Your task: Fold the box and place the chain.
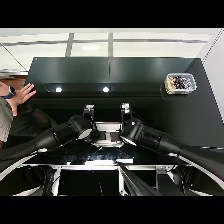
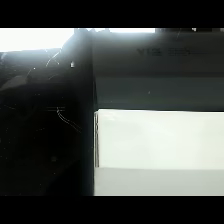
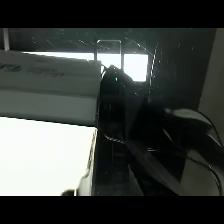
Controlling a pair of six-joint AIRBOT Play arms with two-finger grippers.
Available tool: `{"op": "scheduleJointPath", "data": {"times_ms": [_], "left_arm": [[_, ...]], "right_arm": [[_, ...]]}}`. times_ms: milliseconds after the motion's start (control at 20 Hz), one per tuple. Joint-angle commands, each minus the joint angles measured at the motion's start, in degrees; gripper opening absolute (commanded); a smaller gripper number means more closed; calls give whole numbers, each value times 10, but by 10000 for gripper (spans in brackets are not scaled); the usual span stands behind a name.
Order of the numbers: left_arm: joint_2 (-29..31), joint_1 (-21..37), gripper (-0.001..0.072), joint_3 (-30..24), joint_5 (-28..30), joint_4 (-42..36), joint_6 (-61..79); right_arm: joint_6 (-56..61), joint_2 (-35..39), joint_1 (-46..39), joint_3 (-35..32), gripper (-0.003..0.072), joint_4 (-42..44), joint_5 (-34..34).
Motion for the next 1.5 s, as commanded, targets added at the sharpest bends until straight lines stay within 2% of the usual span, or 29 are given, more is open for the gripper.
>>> {"op": "scheduleJointPath", "data": {"times_ms": [0,350,450,1100,1150,1200,1250,1300,1400,1450], "left_arm": [[0,0,30,0,0,-3,-1],[0,0,30,0,2,-4,-1],[0,0,30,0,5,-4,-1],[0,0,30,0,7,-5,-1],[0,0,30,0,7,-5,-1],[0,0,30,0,7,-5,-1],[0,0,30,0,7,-5,-1],[0,0,30,0,7,-5,-1],[0,0,30,0,7,-6,-1],[0,0,30,0,7,-6,-1]], "right_arm": [[37,-1,14,-17,370,-15,-37],[57,-2,-16,-17,368,-12,-49],[56,-2,-16,-17,300,-11,-50],[45,-22,-16,-17,300,14,-44],[45,-22,-16,-17,282,14,-45],[38,-22,-16,-17,169,14,-45],[38,-22,-16,-17,168,14,-44],[37,-22,-16,-16,78,14,-43],[38,-22,-16,-16,27,14,-43],[38,-22,-16,-16,24,14,-43]]}}
